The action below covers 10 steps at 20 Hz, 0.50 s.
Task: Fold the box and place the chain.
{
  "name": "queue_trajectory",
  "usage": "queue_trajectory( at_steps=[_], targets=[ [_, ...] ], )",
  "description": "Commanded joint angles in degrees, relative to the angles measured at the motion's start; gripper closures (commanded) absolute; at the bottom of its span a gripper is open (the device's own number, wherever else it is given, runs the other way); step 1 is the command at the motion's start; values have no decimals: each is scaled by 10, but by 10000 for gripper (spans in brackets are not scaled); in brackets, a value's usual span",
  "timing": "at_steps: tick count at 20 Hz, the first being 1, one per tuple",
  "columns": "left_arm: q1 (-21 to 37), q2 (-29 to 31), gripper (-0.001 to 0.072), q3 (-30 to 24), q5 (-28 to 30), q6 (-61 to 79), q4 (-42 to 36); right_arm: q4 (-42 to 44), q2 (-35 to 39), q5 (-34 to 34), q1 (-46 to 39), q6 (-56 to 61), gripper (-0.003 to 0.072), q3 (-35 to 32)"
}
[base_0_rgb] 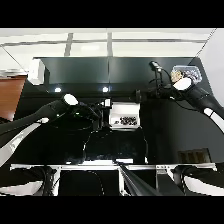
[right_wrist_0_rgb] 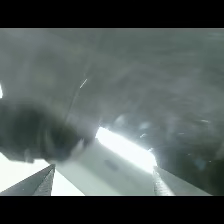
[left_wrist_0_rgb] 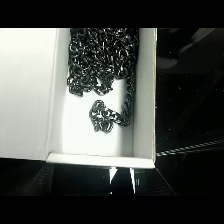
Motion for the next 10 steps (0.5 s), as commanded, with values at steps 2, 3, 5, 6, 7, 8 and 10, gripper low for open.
queue_trajectory(
  at_steps=[2,3,5,6,7,8,10],
  targets=[
    [0,0,365,0,0,0,0,-62,-4,173,4,-225,-28,38],
    [0,0,365,0,0,0,0,-69,-2,199,4,-233,-28,43],
    [0,0,365,0,0,0,0,-82,9,248,4,-232,-28,48],
    [0,0,365,0,0,0,0,-82,15,272,5,-222,-28,48],
    [0,0,365,0,0,0,0,-83,18,281,8,-198,-28,48],
    [0,0,365,0,0,0,0,-87,18,284,12,-181,-28,47],
    [0,0,365,0,0,0,0,-96,18,247,23,-205,-28,35]
  ],
)
